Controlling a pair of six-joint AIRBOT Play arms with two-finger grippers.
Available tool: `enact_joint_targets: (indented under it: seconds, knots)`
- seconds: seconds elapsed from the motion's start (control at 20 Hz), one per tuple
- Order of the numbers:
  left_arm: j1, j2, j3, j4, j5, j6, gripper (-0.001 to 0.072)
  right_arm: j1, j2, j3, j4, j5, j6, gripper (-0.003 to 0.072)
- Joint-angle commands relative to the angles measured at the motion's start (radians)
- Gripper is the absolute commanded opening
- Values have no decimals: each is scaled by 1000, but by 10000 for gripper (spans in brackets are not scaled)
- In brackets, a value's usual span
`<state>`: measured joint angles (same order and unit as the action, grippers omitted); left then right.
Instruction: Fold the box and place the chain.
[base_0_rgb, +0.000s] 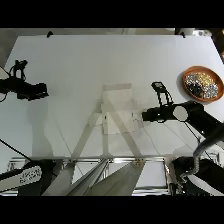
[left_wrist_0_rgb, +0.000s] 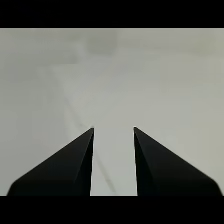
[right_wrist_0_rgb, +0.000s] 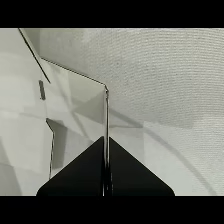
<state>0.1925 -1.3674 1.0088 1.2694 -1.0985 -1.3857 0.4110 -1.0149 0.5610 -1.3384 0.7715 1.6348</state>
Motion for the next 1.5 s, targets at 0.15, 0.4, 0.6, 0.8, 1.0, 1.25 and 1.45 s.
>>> enact_joint_targets:
  seconds: [0.15, 0.4, 0.6, 0.8, 1.0, 1.25, 1.45]
  knots:
    - [-216, -2, 0, -127, -62, 237, 656, 1, 11, -5, -16, -8, 14, 19]
    - [-438, -23, 0, -411, -3, 682, 651, 1, 11, -5, -16, -10, 14, 19]
    - [-509, -83, 0, -576, 31, 826, 643, 1, 11, -5, -15, -10, 14, 19]
    - [-509, -153, 0, -761, -13, 964, 645, 1, 11, -5, -15, -16, 13, 19]
    - [-509, -216, 0, -768, -63, 976, 649, 1, 11, -5, -15, -28, 10, 19]
    - [-510, -252, 0, -904, -79, 1080, 655, 1, 11, -5, -11, -28, 10, 19]
    - [-510, -252, 2, -894, -49, 1091, 630, 1, 11, -5, -7, -28, 10, 18]
